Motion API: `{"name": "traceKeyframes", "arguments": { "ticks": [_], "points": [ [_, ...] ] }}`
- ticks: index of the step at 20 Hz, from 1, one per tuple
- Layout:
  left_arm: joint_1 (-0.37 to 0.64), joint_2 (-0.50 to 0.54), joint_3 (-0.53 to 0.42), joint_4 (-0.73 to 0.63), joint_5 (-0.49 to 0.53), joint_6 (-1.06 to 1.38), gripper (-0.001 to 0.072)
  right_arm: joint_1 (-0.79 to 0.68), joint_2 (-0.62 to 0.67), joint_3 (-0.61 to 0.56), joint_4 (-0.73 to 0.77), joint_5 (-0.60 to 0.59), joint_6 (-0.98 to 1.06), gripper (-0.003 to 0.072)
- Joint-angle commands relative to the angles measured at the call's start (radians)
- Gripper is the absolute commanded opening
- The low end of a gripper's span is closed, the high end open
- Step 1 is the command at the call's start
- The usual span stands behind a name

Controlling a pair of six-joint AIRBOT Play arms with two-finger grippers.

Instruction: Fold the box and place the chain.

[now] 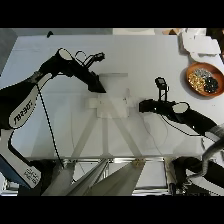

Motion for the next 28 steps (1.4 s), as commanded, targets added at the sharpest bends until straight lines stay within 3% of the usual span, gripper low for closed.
{"name": "traceKeyframes", "arguments": {
  "ticks": [1,5,6,28],
  "points": [
    [0.0,-0.001,0.001,0.001,-0.014,0.001,0.0289,0.001,-0.001,0.001,0.0,0.0,0.0,0.0012],
    [0.0,-0.001,0.001,0.001,-0.028,0.004,0.0041,0.001,0.0,0.001,0.0,0.0,0.0,0.0012],
    [0.0,-0.001,0.001,0.001,-0.028,0.005,0.0008,0.001,-0.001,0.001,0.0,0.0,0.0,0.0012],
    [0.0,0.0,0.001,0.0,-0.024,0.0,0.0009,0.001,0.0,0.001,0.0,0.0,0.0,0.0012]
  ]
}}
